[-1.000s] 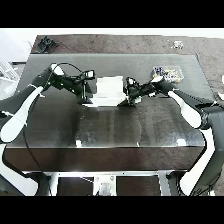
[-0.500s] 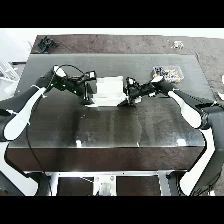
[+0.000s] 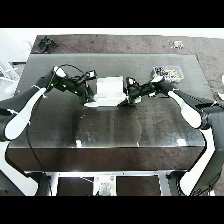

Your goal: Fold the box and place the chain.

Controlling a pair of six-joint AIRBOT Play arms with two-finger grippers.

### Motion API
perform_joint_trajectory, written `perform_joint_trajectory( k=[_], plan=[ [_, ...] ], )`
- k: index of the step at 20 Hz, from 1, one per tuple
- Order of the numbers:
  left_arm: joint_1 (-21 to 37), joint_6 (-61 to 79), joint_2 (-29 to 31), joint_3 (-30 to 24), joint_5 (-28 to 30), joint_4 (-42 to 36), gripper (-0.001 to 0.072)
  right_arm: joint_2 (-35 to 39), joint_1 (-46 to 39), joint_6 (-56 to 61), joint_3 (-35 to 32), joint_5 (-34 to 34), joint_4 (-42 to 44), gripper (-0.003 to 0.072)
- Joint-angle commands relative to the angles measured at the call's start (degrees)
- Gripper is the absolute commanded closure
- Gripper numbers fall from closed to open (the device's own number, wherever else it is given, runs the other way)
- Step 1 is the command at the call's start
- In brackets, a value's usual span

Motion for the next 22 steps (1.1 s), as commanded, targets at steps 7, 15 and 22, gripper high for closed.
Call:
perform_joint_trajectory(
  k=[7,15,22],
  plan=[
    [-0.26,1.05,-0.68,-0.02,0.02,-2.80,0.0358,-0.02,0.04,0.02,0.02,0.00,0.02,0.0107],
    [-3.34,2.99,-1.86,-0.02,5.38,-3.39,0.0358,-0.02,0.04,0.02,0.02,0.00,0.02,0.0107],
    [-3.34,4.76,-1.88,-0.02,7.37,-5.97,0.0026,-0.02,0.04,0.02,0.02,0.00,0.00,0.0107]
  ],
)
